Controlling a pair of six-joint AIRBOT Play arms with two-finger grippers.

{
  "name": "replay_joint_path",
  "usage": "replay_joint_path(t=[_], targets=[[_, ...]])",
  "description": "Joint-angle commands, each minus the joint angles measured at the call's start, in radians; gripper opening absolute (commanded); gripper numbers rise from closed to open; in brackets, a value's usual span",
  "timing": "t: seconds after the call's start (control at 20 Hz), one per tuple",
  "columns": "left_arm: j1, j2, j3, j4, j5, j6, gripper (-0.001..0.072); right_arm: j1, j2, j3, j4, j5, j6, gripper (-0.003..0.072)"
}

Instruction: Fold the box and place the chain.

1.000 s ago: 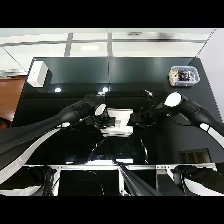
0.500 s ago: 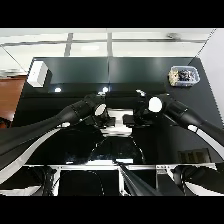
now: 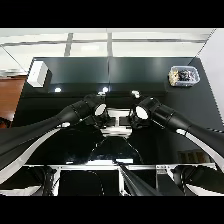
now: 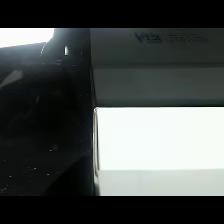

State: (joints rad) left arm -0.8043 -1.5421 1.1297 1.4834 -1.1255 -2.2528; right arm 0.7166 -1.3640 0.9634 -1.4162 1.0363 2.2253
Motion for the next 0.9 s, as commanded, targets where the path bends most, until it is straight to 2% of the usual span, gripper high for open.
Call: replay_joint_path(t=[0.0, 0.1, 0.15, 0.2, 0.35, 0.4, 0.45, 0.85], targets=[[0.001, 0.0, 0.001, 0.001, -0.001, 0.001, 0.0027, 0.011, -0.006, 0.008, -0.045, 0.033, 0.038, 0.0156], [0.001, 0.0, 0.001, 0.001, -0.001, 0.001, 0.0027, 0.011, -0.012, 0.009, -0.048, 0.036, 0.043, 0.0155], [0.001, 0.0, 0.001, 0.001, -0.002, 0.001, 0.0027, 0.011, -0.014, 0.009, -0.049, 0.036, 0.045, 0.0103], [0.001, 0.0, 0.001, 0.001, -0.002, 0.001, 0.0027, 0.011, -0.018, 0.009, -0.048, 0.037, 0.046, 0.0093], [0.001, 0.0, 0.001, 0.001, -0.002, 0.001, 0.0027, 0.011, -0.021, 0.009, -0.047, 0.037, 0.048, 0.0098], [0.001, 0.0, 0.001, 0.001, -0.002, 0.001, 0.0027, 0.011, -0.021, 0.009, -0.042, 0.036, 0.048, 0.0153], [0.001, 0.0, 0.001, 0.001, -0.002, 0.001, 0.0027, 0.011, -0.021, 0.009, -0.036, 0.036, 0.048, 0.0267], [0.001, 0.0, 0.001, 0.001, -0.002, 0.001, 0.0027, 0.011, -0.047, 0.009, -0.013, 0.049, 0.049, 0.0271]])
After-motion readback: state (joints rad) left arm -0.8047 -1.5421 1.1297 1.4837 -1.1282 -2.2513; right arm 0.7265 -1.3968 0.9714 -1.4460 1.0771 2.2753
